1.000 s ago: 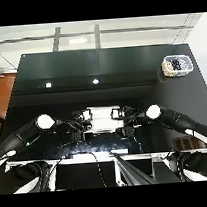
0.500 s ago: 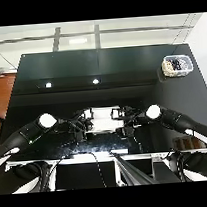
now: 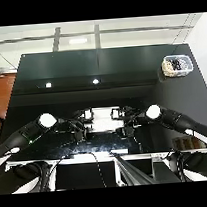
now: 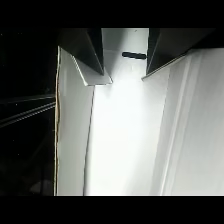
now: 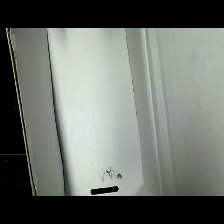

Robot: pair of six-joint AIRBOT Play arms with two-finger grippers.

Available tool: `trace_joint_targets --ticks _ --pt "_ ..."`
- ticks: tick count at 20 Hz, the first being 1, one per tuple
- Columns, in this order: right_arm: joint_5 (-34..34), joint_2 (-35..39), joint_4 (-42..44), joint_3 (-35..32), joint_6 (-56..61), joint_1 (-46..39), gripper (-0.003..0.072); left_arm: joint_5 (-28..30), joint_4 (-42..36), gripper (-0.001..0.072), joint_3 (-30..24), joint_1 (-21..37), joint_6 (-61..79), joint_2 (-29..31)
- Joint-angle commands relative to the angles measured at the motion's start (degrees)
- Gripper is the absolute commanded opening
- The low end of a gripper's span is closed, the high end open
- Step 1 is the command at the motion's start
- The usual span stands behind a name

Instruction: Fold the box and place the chain.

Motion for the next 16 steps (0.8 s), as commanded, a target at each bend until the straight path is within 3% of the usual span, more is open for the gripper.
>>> trace_joint_targets --ticks 1,2,3,4,5,6,8,11,16 --pt "-0.3 0.0 0.0 0.0 0.0 0.0 0.0307 -0.3 0.0 0.0302 0.0 0.0 0.2 0.0" --pt "-0.4 0.0 0.0 0.0 0.0 0.0 0.0307 -0.3 0.0 0.0221 0.0 0.0 0.2 0.0" --pt "-0.4 0.0 0.0 0.0 0.0 0.0 0.0307 -0.3 0.0 0.0267 0.0 0.0 0.2 0.0" --pt "-0.4 0.0 0.0 0.0 0.0 0.0 0.0307 -0.3 0.0 0.0412 0.0 0.0 0.2 0.0" --pt "-0.4 0.0 0.0 0.0 0.0 0.0 0.0308 -0.3 0.0 0.0512 0.0 0.0 0.2 0.0" --pt "-0.4 0.0 0.0 0.0 0.1 0.0 0.0308 -0.1 0.1 0.0471 0.0 0.0 0.2 0.0" --pt "-0.4 0.0 0.0 0.0 0.1 0.0 0.0308 -0.2 0.6 0.0058 0.1 0.0 0.2 0.2" --pt "-0.4 0.0 0.0 0.0 0.1 0.0 0.0307 -0.6 5.3 0.0030 0.9 0.2 -6.4 3.2" --pt "-0.4 0.0 0.0 0.0 0.1 0.0 0.0307 -4.0 18.7 0.0029 0.9 4.1 -25.5 14.1"
